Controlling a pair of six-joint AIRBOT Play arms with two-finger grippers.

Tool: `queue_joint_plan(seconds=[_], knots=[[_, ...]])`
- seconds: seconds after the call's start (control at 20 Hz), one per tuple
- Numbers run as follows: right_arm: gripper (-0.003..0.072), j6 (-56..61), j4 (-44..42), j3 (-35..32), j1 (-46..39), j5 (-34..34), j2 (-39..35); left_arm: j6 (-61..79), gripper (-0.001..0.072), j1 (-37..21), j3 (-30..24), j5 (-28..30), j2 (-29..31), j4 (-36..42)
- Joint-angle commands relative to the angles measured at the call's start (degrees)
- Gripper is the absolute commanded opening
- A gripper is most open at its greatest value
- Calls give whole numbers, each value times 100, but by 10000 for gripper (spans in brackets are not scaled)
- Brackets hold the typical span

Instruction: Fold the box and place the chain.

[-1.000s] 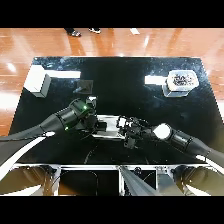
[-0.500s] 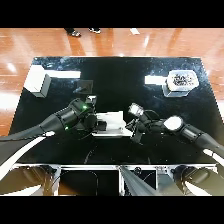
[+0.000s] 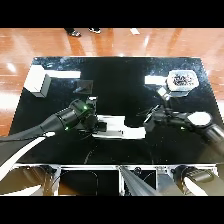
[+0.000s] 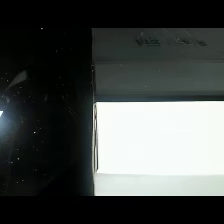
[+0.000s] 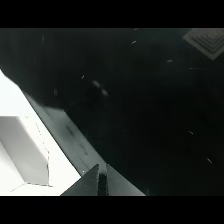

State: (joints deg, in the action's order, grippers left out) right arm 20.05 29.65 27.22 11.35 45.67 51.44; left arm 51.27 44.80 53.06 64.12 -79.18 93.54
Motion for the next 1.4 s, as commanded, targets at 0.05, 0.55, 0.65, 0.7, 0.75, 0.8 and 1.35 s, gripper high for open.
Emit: queue_joint_plan(seconds=[0.05, 0.55, 0.65, 0.7, 0.75, 0.8, 1.35], knots=[[64, 1569, 273, 2, -1150, 1445, -409, -4, 23, -2, -2, 2, 0, 2], [63, 5567, 2374, -986, -1880, 1637, -315, -4, 23, -2, -2, 11, 0, 0], [62, 5565, 1958, -1121, -1552, 1423, -203, -4, 23, -2, -2, -9, 0, 0], [62, 5565, 1755, -1121, -1290, 1290, -109, -4, 23, -2, -2, -9, 0, 2], [61, 5574, 1580, -1121, -1005, 1102, 2, -4, 23, -2, 0, -11, 0, 2], [62, 5626, 1414, -1121, -682, 850, 144, -4, 23, -2, 0, -11, 0, 4], [62, 5447, 533, -914, 614, -170, 741, -4, 23, -2, 0, -11, 0, 44]])
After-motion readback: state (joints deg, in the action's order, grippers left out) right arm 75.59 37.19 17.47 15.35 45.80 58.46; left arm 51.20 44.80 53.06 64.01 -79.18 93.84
